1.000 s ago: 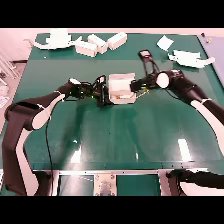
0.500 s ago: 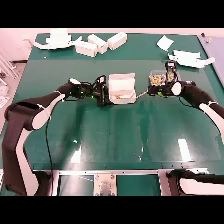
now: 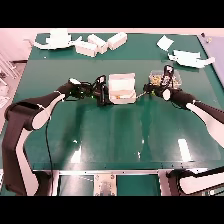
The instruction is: Fold the box and place the chain.
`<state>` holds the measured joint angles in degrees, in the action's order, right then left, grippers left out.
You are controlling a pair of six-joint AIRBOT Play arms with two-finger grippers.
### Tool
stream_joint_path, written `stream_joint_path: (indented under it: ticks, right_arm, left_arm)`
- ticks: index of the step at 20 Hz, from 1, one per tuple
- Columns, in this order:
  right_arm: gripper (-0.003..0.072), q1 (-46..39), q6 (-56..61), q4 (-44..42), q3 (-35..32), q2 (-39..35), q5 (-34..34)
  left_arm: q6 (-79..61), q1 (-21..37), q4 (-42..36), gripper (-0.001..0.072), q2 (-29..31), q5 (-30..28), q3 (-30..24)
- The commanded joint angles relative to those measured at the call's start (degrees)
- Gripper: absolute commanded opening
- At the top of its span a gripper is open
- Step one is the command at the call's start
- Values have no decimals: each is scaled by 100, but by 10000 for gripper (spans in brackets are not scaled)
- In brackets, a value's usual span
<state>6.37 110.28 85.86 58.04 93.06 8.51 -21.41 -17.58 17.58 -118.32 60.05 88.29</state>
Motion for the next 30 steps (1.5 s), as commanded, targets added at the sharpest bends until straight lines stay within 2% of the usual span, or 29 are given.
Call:
stream_joint_path:
  ticks: [1, 2, 3, 5, 10, 14, 18, 22, 25, 30]
  right_arm:
    - [181, 101, 72, -144, 94, 146, -664]
    - [83, 136, 70, -142, 114, 146, -715]
    - [48, 140, 72, -142, 114, 146, -748]
    - [11, 133, 72, -142, 114, 186, -743]
    - [8, 214, 9, -125, 111, -101, -693]
    - [7, 380, 7, 76, 111, -1091, -623]
    - [6, 743, 4, 570, 136, -2623, -308]
    - [6, 1414, -87, 1132, 691, -3620, -284]
    - [6, 2022, -713, 1130, 1305, -3591, -280]
    - [6, 2658, -721, 994, 1397, -3069, -170]
  left_arm:
    - [0, 7, 0, 466, 4, -2, 4]
    - [0, 7, 0, 466, 4, -2, 2]
    - [-2, 7, 0, 466, 4, 0, 4]
    - [0, 7, 0, 466, 4, 0, 4]
    - [-2, 7, 0, 466, 4, 0, 4]
    - [0, 7, 0, 466, 4, -2, 2]
    - [-2, 7, 0, 466, 4, 0, 2]
    - [0, 7, 0, 466, 4, 0, 2]
    - [-2, 7, 0, 466, 4, 0, 2]
    - [0, 7, 0, 466, 4, 0, 4]
